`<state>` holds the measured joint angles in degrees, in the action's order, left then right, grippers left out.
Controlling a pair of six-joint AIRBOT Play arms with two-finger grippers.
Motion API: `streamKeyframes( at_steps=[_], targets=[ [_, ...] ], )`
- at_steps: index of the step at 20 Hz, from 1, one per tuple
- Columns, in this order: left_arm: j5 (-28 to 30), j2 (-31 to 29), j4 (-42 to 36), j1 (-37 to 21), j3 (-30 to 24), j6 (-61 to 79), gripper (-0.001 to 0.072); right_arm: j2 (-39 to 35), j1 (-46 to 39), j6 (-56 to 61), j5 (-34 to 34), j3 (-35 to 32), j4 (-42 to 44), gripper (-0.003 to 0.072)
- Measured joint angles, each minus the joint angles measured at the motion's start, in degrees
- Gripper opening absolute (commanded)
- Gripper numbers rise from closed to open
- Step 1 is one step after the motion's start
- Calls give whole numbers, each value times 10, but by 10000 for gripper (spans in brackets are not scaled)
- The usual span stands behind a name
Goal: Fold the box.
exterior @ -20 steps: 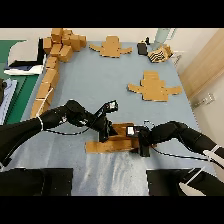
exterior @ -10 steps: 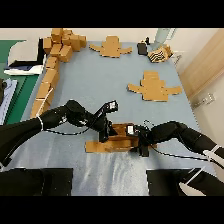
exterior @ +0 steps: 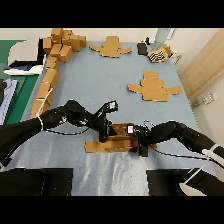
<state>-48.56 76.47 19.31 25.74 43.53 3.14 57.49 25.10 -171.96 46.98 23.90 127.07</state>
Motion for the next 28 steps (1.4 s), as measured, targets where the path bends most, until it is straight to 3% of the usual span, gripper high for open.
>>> streamKeyframes(
  at_steps=[21, 23, 28],
  targets=[
    [2, 0, -2, 0, 0, 3, 23, 0, 3, 0, 2, 0, -4, 586],
    [2, 0, 0, 0, 0, 4, 519, 0, 3, 0, 2, 0, -4, 586],
    [11, -9, 9, -7, 3, -28, 547, 0, 3, 0, 2, 0, -4, 586]
  ],
)
